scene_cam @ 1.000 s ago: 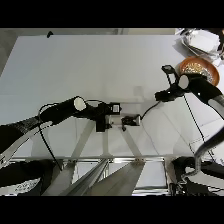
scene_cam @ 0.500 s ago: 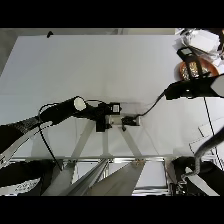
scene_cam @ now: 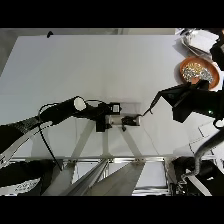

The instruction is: Fold the box and place the chain.

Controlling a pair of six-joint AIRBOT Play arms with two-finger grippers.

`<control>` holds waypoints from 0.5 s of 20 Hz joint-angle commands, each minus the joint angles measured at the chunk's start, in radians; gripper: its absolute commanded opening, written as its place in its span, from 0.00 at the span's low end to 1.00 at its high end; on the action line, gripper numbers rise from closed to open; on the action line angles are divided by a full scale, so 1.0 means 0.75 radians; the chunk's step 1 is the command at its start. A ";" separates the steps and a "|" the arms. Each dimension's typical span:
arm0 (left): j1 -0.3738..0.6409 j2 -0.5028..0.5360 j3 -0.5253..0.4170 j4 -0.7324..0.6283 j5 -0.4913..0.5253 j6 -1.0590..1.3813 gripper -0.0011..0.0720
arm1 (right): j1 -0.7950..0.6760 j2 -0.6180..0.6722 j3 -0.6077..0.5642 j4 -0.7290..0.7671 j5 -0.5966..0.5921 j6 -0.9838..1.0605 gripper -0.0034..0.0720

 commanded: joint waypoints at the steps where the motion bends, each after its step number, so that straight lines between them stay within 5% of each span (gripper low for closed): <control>1: 0.000 0.001 0.001 0.001 0.000 0.001 0.30 | 0.031 0.031 0.002 0.207 -0.093 -0.091 0.07; 4: 0.000 0.001 0.001 0.001 0.000 0.001 0.30 | 0.032 0.030 0.002 0.381 -0.156 -0.174 0.07; 10: 0.000 0.001 0.001 0.001 0.000 0.001 0.30 | 0.032 -0.063 -0.152 0.373 -0.080 -0.191 0.07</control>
